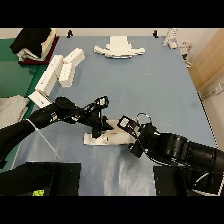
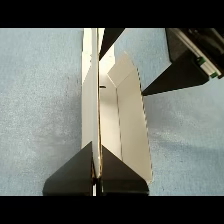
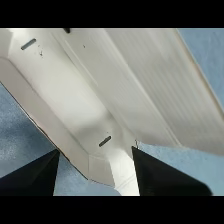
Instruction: Fold the box.
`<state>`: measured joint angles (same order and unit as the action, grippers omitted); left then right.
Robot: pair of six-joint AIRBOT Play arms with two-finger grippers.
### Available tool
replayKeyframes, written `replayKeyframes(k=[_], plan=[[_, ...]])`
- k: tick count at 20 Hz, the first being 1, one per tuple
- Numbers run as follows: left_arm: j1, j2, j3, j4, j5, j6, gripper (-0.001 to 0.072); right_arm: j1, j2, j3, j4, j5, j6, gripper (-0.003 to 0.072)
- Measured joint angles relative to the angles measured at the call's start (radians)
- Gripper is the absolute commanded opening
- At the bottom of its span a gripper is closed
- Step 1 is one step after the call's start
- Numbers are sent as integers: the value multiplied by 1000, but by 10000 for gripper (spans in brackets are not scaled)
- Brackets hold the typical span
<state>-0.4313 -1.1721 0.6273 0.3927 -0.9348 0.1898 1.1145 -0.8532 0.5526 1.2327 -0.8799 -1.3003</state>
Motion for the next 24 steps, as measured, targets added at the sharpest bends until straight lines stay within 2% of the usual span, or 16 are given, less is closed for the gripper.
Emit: replayKeyframes(k=[4, 8, 11, 18, 20, 24], plan=[[0, 0, 0, 0, 0, 0, 17, -23, 3, 0, 2, -30, -15, 720], [0, 0, 0, 0, 0, 0, 16, -97, 26, 0, 51, -22, -159, 720], [0, 0, 0, 0, 0, 0, 17, -224, 35, 0, 227, 13, -455, 720], [0, 0, 0, 0, 0, 0, 17, -603, -14, -53, 845, 14, -1392, 720], [0, 0, 0, 0, 0, 0, 17, -647, -45, -66, 935, 8, -1529, 720], [0, 0, 0, 0, 0, 0, 17, -674, -92, -76, 1017, 8, -1653, 720]])
